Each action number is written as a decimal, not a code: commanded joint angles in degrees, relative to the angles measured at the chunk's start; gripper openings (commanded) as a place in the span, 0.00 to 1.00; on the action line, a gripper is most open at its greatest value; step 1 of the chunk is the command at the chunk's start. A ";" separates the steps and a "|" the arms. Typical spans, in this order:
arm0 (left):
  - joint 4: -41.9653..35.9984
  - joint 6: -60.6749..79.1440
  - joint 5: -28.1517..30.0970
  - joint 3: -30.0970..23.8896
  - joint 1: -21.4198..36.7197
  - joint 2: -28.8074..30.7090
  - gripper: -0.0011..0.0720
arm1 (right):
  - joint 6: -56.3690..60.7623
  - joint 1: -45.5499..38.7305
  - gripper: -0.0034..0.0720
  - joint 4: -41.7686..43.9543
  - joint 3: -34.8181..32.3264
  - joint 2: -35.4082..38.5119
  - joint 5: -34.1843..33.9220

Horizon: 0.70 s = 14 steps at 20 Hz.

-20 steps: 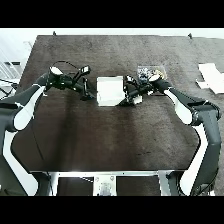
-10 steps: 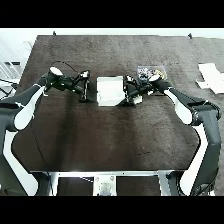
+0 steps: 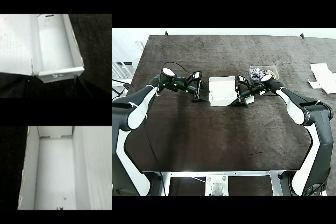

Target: Fold the box and place the chain.

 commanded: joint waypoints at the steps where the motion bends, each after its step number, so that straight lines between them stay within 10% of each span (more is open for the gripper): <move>1: 1.31 -1.07 0.22 -0.02 0.02 -0.13 1.00 | 0.00 -0.02 0.83 0.00 0.00 -0.04 0.02; 14: -0.24 -5.05 -1.36 -0.04 0.00 -0.63 1.00 | 0.00 -0.02 0.83 0.00 0.00 -0.04 0.02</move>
